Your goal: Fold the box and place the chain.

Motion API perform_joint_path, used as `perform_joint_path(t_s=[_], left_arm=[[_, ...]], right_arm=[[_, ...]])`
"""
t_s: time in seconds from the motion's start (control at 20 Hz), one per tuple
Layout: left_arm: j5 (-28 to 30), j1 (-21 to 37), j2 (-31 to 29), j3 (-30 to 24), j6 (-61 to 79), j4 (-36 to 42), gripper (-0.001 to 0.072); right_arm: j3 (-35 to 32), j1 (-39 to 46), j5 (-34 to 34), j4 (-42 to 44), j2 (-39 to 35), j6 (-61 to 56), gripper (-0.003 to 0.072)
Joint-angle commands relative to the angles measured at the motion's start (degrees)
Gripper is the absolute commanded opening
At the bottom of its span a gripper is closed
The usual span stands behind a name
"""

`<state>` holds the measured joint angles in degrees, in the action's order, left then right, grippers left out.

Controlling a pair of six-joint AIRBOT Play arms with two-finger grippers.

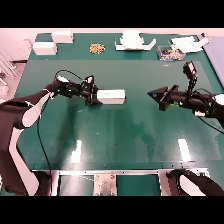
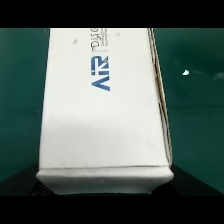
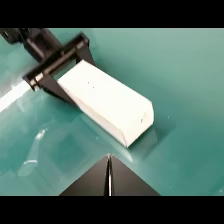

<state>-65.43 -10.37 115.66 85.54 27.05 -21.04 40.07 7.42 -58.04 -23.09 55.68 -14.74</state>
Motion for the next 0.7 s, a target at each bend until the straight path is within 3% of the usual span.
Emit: perform_joint_path(t_s=[0.0,0.05,0.1,0.15,0.55,0.65], left_arm=[[-0.9,0.0,0.0,0.0,-0.1,1.4,0.0417],[-0.6,0.0,0.0,0.0,-0.1,2.2,0.0409],[-0.8,0.0,-0.2,0.2,-1.4,3.2,0.0121],[-1.1,0.2,-0.6,0.3,-2.0,3.3,0.002],[7.1,7.8,-13.6,0.1,-21.7,0.3,0.0012],[11.8,11.1,-17.9,0.1,-26.4,-3.0,0.0012]], right_arm=[[-2.8,1.6,-0.5,0.0,-1.0,-0.3,0.0008],[-2.8,1.6,-0.6,0.0,-1.1,-0.3,0.0007],[-2.8,1.6,-1.2,0.0,-1.1,-0.3,0.0007],[-2.8,1.6,-2.0,0.0,-1.1,-0.3,0.0007],[-2.8,1.6,-4.0,0.0,-1.2,-2.3,0.0008],[-2.8,1.6,-4.0,0.0,-1.2,-3.3,0.0007]])
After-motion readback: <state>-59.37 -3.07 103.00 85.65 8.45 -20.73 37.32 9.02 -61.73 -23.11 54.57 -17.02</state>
